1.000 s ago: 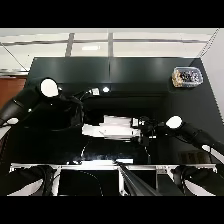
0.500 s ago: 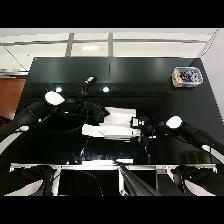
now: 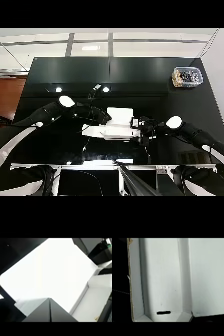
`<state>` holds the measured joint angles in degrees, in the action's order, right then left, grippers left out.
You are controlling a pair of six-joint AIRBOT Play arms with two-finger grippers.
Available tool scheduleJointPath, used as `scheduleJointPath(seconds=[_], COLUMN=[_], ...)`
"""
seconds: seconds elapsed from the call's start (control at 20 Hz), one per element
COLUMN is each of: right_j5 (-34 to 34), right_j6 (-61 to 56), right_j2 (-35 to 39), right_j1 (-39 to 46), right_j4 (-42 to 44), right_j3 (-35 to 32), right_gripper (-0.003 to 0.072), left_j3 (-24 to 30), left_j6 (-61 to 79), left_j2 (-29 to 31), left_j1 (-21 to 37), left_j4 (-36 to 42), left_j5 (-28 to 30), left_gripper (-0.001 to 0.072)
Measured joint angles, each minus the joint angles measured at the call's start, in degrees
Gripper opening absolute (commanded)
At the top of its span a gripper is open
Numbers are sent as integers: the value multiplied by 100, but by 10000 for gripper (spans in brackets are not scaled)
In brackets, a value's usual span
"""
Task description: Fold the box and place the chain.
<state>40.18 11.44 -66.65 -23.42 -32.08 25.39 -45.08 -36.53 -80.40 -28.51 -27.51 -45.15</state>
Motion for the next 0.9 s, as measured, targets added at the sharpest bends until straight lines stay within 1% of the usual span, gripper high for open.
scheduleJointPath(seconds=[0.25,0.35,0.45,0.6,0.75,0.8,0.9], right_j5=[2,2,0,-4,-13,-13,-13], right_j6=[2,0,-9,-9,-7,-7,-7], right_j2=[0,0,0,0,0,0,0], right_j1=[0,0,0,0,0,0,0], right_j4=[2,9,15,15,15,15,15], right_j3=[0,0,0,0,0,0,0], right_gripper=[427,427,427,427,427,426,427], left_j3=[-46,-140,-251,-319,-256,-212,-105], left_j6=[13,9,-85,-219,-229,-125,291], left_j2=[-44,63,302,841,1248,1322,1419], left_j1=[-90,-57,79,608,1412,1657,1976], left_j4=[-345,-695,-1010,-1467,-1768,-1818,-1873], left_j5=[-48,-83,-192,-476,-1147,-1416,-2035], left_gripper=[28,28,28,29,34,149,704])
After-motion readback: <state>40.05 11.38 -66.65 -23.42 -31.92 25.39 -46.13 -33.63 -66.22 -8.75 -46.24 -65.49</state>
